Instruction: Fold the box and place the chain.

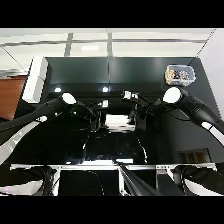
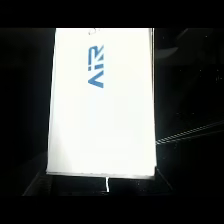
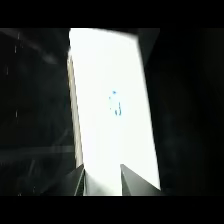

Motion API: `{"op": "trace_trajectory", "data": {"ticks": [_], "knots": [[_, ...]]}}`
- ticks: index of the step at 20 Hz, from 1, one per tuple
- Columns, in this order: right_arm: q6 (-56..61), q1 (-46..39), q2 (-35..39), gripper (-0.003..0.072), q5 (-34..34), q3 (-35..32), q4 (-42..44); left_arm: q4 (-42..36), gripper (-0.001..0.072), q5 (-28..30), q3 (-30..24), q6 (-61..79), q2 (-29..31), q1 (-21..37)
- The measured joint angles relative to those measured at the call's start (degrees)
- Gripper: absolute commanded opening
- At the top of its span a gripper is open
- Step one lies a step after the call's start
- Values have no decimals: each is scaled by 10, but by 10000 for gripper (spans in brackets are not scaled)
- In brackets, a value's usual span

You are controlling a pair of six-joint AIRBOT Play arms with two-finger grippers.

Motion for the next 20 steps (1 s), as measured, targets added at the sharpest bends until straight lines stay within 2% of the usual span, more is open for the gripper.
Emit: {"op": "trace_trajectory", "data": {"ticks": [15, 20], "knots": [[12, 0, 1, 271, -5, -21, 10, 1, 338, 0, 0, 2, 0, 0], [109, -14, 20, 271, 32, -7, 7, 0, 338, 0, 0, 1, 0, 0]]}}
